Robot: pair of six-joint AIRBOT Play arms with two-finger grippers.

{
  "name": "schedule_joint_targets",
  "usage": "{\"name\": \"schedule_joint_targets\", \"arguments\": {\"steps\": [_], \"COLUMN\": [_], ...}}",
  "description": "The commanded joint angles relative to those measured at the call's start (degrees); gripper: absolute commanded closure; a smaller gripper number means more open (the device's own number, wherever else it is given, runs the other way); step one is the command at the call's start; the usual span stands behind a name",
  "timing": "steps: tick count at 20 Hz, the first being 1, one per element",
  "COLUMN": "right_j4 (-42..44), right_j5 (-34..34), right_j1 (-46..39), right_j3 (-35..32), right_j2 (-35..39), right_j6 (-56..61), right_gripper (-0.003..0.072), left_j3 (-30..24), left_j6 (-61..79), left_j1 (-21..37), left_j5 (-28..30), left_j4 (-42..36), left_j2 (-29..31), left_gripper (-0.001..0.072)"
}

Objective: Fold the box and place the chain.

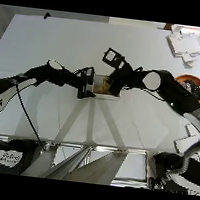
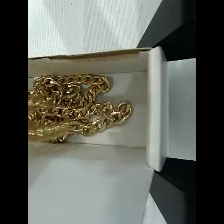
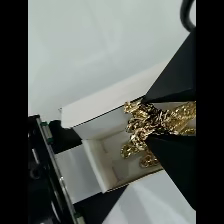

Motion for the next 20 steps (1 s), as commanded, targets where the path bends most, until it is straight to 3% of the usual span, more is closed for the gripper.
{"name": "schedule_joint_targets", "arguments": {"steps": [1,3,4,6,7,11,14,17,20], "right_j4": [-0.46,-2.03,-2.84,-3.17,-3.13,-3.04,-1.05,2.27,3.63], "right_j5": [-1.01,-0.31,0.22,0.57,0.96,11.72,21.77,20.72,19.39], "right_j1": [1.53,1.53,1.53,0.90,0.28,-6.21,-16.11,-25.29,-28.35], "right_j3": [0.22,0.22,0.22,0.22,0.22,0.22,0.20,-1.11,-1.16], "right_j2": [-3.58,-5.57,-5.81,-5.09,-4.33,1.68,4.68,3.69,-1.49], "right_j6": [2.75,2.73,2.75,3.19,4.17,3.32,-4.39,-13.22,-20.17], "right_gripper": [0.0677,0.0676,0.0634,0.0344,0.0305,0.0306,0.0306,0.0278,0.0270], "left_j3": [0.00,0.00,0.00,0.00,0.00,0.00,0.00,0.00,0.00], "left_j6": [0.00,0.02,0.00,0.00,0.00,0.02,0.02,0.00,0.00], "left_j1": [0.00,0.00,0.00,-0.02,0.00,0.00,0.00,0.00,0.00], "left_j5": [0.02,0.02,0.02,-0.02,0.00,0.00,0.02,0.00,0.02], "left_j4": [0.02,0.02,0.02,0.02,0.02,0.02,0.02,0.02,0.02], "left_j2": [0.02,0.02,0.02,0.02,0.02,0.02,0.02,0.02,0.02], "left_gripper": [0.0452,0.0452,0.0452,0.0452,0.0452,0.0452,0.0452,0.0452,0.0452]}}
